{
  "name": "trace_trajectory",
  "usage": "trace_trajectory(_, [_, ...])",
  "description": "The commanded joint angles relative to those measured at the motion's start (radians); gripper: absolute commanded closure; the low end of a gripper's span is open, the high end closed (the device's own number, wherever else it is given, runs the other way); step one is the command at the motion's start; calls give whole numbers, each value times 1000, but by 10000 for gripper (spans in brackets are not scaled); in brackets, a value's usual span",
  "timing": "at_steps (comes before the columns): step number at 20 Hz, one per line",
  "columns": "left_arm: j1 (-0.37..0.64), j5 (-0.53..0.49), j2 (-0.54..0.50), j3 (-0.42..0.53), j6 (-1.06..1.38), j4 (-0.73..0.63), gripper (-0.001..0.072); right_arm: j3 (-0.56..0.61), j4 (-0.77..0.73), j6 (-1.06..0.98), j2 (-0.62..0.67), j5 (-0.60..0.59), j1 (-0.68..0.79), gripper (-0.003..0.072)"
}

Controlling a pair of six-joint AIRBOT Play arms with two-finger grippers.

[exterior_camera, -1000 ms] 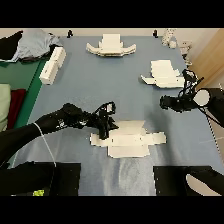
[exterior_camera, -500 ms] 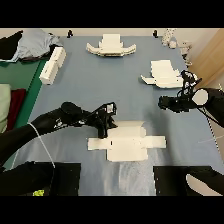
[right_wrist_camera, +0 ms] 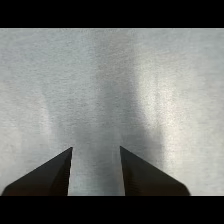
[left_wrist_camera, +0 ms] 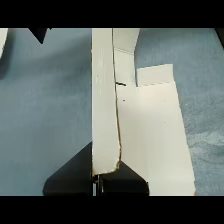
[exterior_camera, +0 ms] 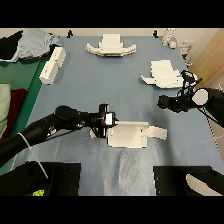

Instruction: Fold the box.

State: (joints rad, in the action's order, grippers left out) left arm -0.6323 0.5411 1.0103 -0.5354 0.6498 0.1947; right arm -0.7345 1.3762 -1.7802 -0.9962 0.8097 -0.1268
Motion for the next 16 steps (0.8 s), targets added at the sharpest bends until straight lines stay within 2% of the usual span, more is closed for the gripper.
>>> trace_trajectory(1, [-100, -231, -25, 111, 86, -68, 704, 0, -12, -1, -1, -15, 0, 244])
trace_trajectory(3, [-140, -301, -23, 154, 91, -68, 703, -1, -13, -1, -2, -20, 0, 244])
trace_trajectory(8, [-139, -294, 24, 166, 89, -95, 702, -1, -13, -1, -2, -24, 0, 244])
trace_trajectory(13, [-138, -294, 7, 148, 53, -95, 701, -1, -13, 0, -2, -25, 0, 244])
trace_trajectory(15, [-105, -216, -8, 119, 4, -90, 701, -1, -13, 0, -2, -25, 0, 244])
trace_trajectory(16, [-69, -135, -8, 98, -17, -74, 701, -1, -13, 0, -2, -24, 0, 244])
